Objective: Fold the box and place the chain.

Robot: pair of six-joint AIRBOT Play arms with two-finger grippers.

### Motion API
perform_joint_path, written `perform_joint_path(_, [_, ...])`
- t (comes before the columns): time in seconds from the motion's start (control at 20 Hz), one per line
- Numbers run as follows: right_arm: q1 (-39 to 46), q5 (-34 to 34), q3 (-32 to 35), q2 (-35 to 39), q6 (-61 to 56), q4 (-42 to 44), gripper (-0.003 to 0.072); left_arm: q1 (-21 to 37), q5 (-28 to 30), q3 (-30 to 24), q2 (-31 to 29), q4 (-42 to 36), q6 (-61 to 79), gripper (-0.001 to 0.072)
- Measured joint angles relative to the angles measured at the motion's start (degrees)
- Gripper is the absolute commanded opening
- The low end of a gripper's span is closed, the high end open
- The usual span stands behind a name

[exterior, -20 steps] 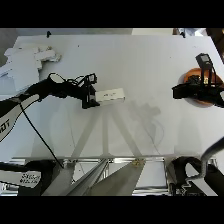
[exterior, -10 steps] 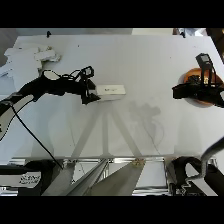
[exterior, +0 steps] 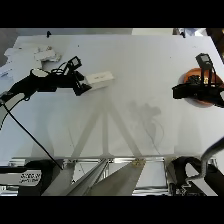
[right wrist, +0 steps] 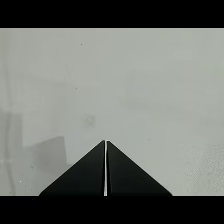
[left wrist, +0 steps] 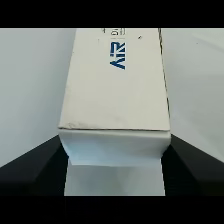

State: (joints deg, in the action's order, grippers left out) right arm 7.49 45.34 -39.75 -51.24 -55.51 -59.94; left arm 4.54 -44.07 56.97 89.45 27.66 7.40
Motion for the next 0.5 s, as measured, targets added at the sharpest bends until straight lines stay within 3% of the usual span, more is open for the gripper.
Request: perform_joint_path(0.5, [0.0, 0.0, 0.0, 0.0, 0.0, 0.0, 0.0009, 9.6, 9.4, 0.0, 0.0, -4.8, -0.4, -0.0003])
